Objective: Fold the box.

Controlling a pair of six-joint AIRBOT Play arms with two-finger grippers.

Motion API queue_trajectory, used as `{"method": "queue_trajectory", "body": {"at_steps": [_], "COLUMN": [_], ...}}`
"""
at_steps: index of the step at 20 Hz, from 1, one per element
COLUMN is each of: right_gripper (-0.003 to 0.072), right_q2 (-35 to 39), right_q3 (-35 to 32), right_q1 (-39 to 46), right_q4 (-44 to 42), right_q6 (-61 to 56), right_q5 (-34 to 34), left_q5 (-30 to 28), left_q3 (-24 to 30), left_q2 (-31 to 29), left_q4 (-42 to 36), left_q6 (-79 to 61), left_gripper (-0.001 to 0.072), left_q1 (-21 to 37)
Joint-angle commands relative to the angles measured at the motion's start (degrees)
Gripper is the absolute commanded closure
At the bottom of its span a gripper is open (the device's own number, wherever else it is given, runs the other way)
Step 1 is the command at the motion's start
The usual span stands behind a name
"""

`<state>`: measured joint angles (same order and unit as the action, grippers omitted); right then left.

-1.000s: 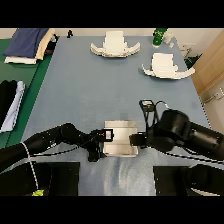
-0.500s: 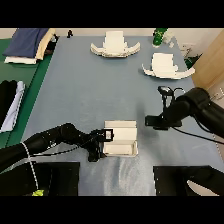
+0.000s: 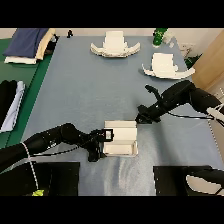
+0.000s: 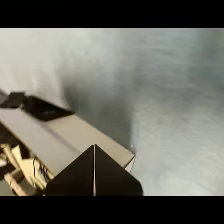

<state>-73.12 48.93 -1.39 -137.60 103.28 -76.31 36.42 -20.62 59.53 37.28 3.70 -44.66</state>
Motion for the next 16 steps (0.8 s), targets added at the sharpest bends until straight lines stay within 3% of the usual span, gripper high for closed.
{"method": "queue_trajectory", "body": {"at_steps": [1, 4, 8, 16], "right_gripper": [0.0683, 0.0683, 0.0683, 0.0683], "right_q2": [-2.0, -1.4, 0.6, 12.9], "right_q3": [0.4, 0.2, -1.4, -10.0], "right_q1": [0.1, -2.3, -8.1, -19.2], "right_q4": [-6.9, -6.6, -5.6, -1.2], "right_q6": [11.2, 14.5, 18.4, 19.3], "right_q5": [-8.9, -13.0, -11.2, 7.8], "left_q5": [0.0, 0.0, 0.0, 0.0], "left_q3": [0.0, 0.0, 0.0, 0.0], "left_q2": [0.0, 0.0, 0.0, 0.0], "left_q4": [0.0, 0.0, 0.0, 0.0], "left_q6": [0.0, 0.0, 0.0, 0.0], "left_gripper": [0.0245, 0.0245, 0.0245, 0.0245], "left_q1": [0.0, 0.0, 0.0, 0.0]}}
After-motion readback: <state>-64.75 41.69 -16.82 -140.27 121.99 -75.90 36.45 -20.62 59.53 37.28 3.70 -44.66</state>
